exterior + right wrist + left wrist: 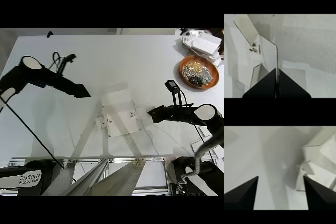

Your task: Fold the box and place the chain.

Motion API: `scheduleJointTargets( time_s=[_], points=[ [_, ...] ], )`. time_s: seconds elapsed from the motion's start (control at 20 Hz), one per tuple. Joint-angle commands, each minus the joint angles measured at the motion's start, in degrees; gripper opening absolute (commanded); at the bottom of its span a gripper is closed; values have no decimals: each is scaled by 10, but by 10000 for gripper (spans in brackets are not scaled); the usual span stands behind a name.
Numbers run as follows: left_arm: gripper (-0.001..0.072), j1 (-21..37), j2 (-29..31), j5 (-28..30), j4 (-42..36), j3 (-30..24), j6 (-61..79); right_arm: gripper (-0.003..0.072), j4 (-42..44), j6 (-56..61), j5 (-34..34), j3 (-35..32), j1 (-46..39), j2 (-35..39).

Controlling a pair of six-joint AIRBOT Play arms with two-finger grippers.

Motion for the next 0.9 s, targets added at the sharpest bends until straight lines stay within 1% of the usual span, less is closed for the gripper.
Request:
scheduleJointTargets(
  time_s=[0.0, 0.1, 0.2, 0.3, 0.4, 0.6, 0.75, 0.8, 0.85],
  points=[
    [652, -64, -34, -24, -74, 0, 127, 12, 0, 11, 1, 0, 1, 0],
    [652, -83, -63, -37, -75, 0, 139, 12, 0, 11, 0, 0, 1, 0],
    [653, -88, -94, -51, -83, 0, 152, 12, 0, 11, 0, 0, 1, 0],
    [653, -89, -118, -54, -124, 0, 179, 12, 0, 11, 1, 0, 1, 0],
    [652, -91, -132, -52, -156, 0, 204, 12, 0, 11, 1, 0, 1, 0],
    [646, -102, -143, -33, -156, 0, 251, 12, 0, 11, 1, 0, 1, 0],
    [604, -102, -153, -24, -156, 0, 266, 12, 0, 12, 2, 0, 1, 0],
    [548, -102, -156, -24, -155, 0, 268, 12, 0, 12, 2, 0, 1, 0],
    [525, -103, -158, -23, -155, 0, 274, 12, 0, 12, 2, 0, 1, 0]
  ],
)
